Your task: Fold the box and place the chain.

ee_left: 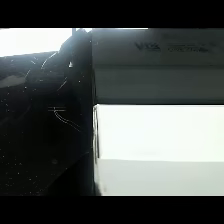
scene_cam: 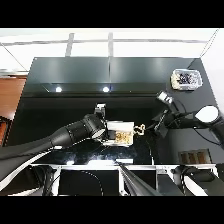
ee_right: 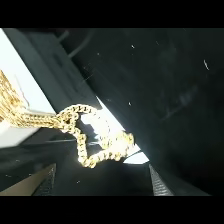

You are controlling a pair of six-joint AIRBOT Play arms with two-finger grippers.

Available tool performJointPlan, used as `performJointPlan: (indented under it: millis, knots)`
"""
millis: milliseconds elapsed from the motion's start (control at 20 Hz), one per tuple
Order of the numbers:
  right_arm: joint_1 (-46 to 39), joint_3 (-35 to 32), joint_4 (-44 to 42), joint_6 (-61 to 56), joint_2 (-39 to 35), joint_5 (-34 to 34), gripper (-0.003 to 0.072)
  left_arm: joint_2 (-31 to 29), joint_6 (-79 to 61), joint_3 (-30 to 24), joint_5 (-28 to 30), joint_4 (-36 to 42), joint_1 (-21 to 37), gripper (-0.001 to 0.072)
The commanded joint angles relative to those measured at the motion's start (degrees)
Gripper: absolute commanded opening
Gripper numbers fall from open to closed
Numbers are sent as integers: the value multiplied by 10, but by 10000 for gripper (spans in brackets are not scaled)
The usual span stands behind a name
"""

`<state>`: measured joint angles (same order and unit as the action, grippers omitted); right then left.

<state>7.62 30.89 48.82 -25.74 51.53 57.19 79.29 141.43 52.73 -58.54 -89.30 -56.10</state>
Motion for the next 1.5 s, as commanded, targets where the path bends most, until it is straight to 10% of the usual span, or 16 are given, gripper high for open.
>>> performJointPlan:
  millis: [0,1300,1450]
  knots:
    - [47,-47,-18,185,-1,-106,720,0,0,0,0,0,0,30]
    - [119,-51,-77,266,132,-185,720,0,0,0,0,0,0,29]
    - [119,-51,-77,255,132,-184,434,0,0,0,0,0,0,30]
